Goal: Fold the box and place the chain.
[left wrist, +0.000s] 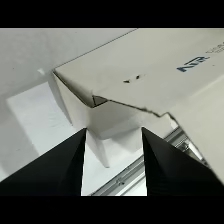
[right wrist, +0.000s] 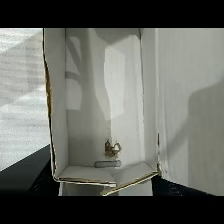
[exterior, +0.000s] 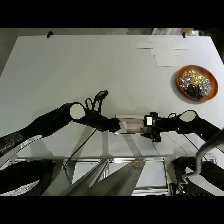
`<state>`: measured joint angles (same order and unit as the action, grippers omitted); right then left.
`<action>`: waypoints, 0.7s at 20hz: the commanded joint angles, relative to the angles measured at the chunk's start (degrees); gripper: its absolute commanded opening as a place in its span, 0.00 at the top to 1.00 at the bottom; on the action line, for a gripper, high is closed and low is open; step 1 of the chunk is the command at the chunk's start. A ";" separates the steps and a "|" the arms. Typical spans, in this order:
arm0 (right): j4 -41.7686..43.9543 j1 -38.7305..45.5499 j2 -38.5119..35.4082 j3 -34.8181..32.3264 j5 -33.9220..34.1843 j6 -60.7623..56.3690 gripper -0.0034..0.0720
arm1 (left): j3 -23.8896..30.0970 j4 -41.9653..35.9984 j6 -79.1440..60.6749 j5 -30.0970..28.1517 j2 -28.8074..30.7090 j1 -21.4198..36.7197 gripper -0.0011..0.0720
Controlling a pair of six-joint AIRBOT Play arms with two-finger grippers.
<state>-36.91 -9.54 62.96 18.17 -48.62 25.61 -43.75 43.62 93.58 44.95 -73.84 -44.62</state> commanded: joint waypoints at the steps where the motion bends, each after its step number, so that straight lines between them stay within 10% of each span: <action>1: 0.02 -0.02 0.02 -0.02 -0.02 -0.02 0.41 | -2.21 2.29 4.74 0.15 -1.68 -1.70 0.40; 14: 0.00 -0.04 0.00 -0.02 -0.02 -0.02 0.41 | -10.05 15.02 23.98 4.90 -5.77 -7.26 0.39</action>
<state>-36.91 -9.54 62.96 18.17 -48.69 25.61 -51.88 57.14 114.80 48.38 -78.08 -50.39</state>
